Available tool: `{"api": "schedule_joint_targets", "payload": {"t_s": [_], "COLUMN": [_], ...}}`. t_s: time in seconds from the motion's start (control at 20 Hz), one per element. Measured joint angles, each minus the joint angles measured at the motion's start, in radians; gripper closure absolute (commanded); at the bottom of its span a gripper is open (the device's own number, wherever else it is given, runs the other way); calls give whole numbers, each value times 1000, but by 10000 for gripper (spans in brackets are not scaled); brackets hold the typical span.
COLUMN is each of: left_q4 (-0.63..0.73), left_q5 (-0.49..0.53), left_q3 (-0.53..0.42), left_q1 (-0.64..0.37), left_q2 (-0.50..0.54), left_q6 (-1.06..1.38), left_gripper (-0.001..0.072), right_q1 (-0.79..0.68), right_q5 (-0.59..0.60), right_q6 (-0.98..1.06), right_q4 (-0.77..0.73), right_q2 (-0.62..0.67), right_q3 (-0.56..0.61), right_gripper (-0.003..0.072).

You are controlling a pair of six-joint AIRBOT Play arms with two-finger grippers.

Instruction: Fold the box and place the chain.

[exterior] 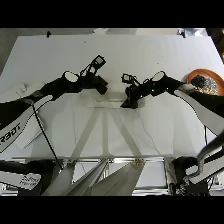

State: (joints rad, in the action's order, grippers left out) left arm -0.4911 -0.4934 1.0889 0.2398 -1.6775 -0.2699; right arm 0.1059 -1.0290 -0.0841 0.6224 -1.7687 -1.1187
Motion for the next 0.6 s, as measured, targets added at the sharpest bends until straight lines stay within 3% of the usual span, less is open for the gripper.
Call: {"api": "schedule_joint_targets", "payload": {"t_s": [0.3, 0.5, 0.55, 0.6], "left_q4": [-4, -34, -66, -111], "left_q5": [-67, -265, -322, -372], "left_q3": [0, 0, 0, 0], "left_q1": [-38, -144, -171, -196], "left_q2": [61, 163, 182, 196], "left_q6": [2, 77, 106, 138], "left_gripper": [699, 695, 630, 370], "right_q1": [0, 0, 0, 0], "right_q5": [0, 0, 0, 0], "right_q6": [-6, -5, -5, -5], "right_q4": [2, 2, 2, 2], "right_q2": [0, 0, 0, 0], "right_q3": [0, 0, 0, 0], "right_gripper": [186, 186, 186, 186]}}
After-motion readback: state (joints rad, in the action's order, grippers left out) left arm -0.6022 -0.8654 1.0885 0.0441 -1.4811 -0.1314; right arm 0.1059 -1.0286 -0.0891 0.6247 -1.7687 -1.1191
